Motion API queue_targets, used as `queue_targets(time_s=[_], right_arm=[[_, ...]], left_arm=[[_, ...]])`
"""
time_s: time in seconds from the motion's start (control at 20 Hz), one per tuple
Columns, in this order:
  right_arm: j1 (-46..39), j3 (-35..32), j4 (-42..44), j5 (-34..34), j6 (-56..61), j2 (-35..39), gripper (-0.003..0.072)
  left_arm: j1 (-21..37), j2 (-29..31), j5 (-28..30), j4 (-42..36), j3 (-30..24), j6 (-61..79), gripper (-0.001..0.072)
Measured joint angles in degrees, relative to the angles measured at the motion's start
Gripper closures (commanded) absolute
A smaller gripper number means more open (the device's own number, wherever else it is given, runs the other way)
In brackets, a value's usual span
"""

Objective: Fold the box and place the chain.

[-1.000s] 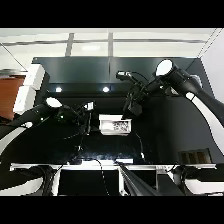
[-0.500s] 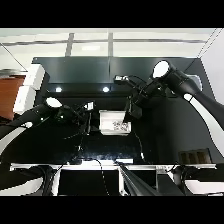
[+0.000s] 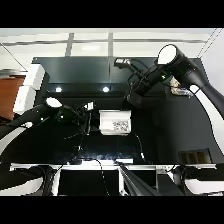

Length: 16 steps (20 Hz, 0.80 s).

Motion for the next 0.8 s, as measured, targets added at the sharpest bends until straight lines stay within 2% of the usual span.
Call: queue_targets(time_s=[0.35,0.8], right_arm=[[-4.1,1.4,9.2,2.4,2.0,-7.6,-0.0034],[-2.3,1.5,5.0,8.3,4.1,-9.4,-0.0034]], left_arm=[[0.0,0.0,0.0,0.0,0.0,0.0,0.0245],[0.0,0.0,0.0,0.0,0.0,0.0,0.0245]])
